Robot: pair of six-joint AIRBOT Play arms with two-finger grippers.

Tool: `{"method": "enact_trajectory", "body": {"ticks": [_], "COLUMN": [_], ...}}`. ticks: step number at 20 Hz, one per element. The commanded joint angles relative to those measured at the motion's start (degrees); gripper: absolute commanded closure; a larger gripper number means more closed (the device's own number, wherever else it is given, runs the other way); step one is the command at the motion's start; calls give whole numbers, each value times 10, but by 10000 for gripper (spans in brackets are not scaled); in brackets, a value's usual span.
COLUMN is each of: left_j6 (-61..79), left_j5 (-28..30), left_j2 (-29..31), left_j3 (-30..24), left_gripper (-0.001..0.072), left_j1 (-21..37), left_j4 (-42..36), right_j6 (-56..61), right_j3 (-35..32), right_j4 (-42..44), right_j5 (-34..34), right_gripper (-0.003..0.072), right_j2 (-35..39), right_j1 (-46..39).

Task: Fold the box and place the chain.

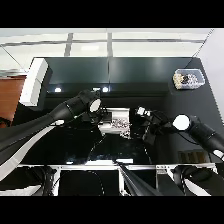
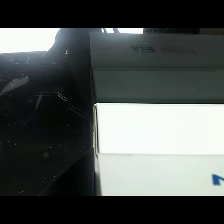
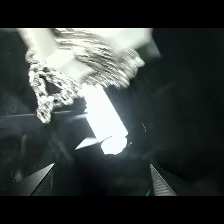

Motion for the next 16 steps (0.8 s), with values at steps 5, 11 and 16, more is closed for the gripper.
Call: {"method": "enact_trajectory", "body": {"ticks": [5, 11, 16], "left_j6": [0, 0, 0], "left_j5": [2, 2, 2], "left_j2": [0, 0, 0], "left_j3": [0, 0, 0], "left_gripper": [682, 682, 682], "left_j1": [0, 0, 0], "left_j4": [0, 0, 0], "right_j6": [-257, -257, -257], "right_j3": [-18, -21, -21], "right_j4": [162, 162, 163], "right_j5": [-57, -73, -93], "right_gripper": [-20, -20, -21], "right_j2": [-44, -50, -75], "right_j1": [15, 30, 33]}}
